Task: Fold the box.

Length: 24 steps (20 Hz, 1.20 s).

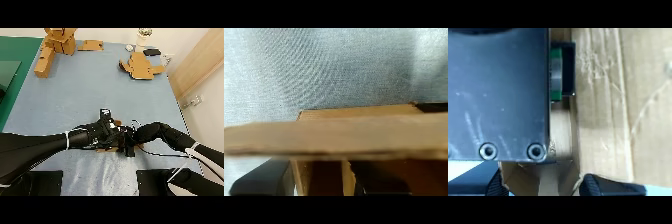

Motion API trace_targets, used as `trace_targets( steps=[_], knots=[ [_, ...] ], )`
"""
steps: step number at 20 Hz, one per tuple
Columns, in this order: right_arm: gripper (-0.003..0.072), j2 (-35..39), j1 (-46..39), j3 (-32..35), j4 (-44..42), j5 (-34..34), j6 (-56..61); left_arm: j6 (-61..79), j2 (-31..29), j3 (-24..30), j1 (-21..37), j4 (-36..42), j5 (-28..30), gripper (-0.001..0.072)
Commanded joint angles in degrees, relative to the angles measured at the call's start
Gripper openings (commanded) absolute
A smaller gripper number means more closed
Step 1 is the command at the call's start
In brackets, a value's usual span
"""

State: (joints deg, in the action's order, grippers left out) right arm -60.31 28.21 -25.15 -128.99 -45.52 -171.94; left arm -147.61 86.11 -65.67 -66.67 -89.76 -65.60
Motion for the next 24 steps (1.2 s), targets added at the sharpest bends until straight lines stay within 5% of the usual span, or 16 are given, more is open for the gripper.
trace_targets(
  steps=[1,3,24],
  knots=[
    [0.0506,0.0,0.0,0.0,0.0,0.0,-0.1,0.2,0.0,0.0,0.6,0.2,-0.4,0.0393],
    [0.0506,0.0,0.0,0.0,0.0,0.0,-0.1,0.3,-0.3,0.0,1.7,1.6,-0.3,0.0301],
    [0.0506,0.0,0.0,0.0,0.0,0.0,-0.1,0.9,-0.5,0.0,2.5,-0.2,-5.0,0.0304]
  ],
)
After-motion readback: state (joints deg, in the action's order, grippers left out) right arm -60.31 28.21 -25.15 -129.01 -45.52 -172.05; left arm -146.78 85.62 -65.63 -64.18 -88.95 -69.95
